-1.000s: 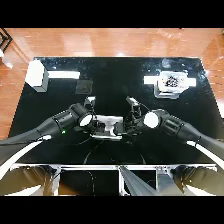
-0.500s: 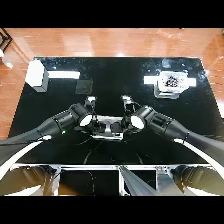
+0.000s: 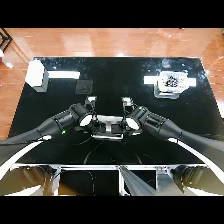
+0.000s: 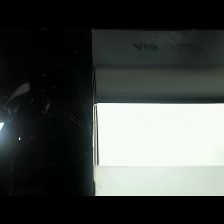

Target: Fold the box and place the chain.

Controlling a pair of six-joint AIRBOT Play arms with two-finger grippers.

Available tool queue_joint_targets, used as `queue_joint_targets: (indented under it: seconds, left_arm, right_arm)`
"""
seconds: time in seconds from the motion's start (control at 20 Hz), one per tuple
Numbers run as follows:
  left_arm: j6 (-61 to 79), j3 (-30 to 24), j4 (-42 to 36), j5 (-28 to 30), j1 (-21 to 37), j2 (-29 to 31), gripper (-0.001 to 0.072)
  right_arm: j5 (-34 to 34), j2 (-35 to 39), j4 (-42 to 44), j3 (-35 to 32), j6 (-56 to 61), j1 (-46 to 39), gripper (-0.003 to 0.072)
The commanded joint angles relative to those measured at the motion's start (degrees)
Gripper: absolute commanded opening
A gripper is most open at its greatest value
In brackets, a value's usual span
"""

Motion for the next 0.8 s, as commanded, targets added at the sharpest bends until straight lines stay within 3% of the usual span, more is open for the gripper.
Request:
queue_joint_targets:
  seconds: [0.0, 0.35, 0.6, 0.65, 0.75]
  left_arm:
    - [0.04, 0.0, 0.04, -0.02, 0.0, -0.02, 0.0023]
    - [0.02, 0.0, -0.02, 0.98, -0.02, -0.11, 0.0023]
    - [0.02, 0.0, -0.02, 0.98, -0.02, -0.11, 0.0023]
    - [0.02, 0.0, -0.04, 0.98, -0.02, -0.11, 0.0023]
    - [0.02, 0.0, -0.02, 1.01, -0.02, -0.11, 0.0023]
  right_arm:
    - [0.0, -0.98, -0.59, 0.39, 0.94, -0.04, 0.0356]
    - [-1.44, -1.79, -1.01, 0.7, 1.14, -0.35, 0.0353]
    - [-1.46, -1.79, -1.4, 1.66, 1.81, -0.46, 0.0062]
    - [-1.4, -1.79, -1.42, 1.66, 1.99, -0.46, 0.0025]
    - [-1.4, -1.79, -1.42, 1.66, 2.01, -0.46, 0.0024]
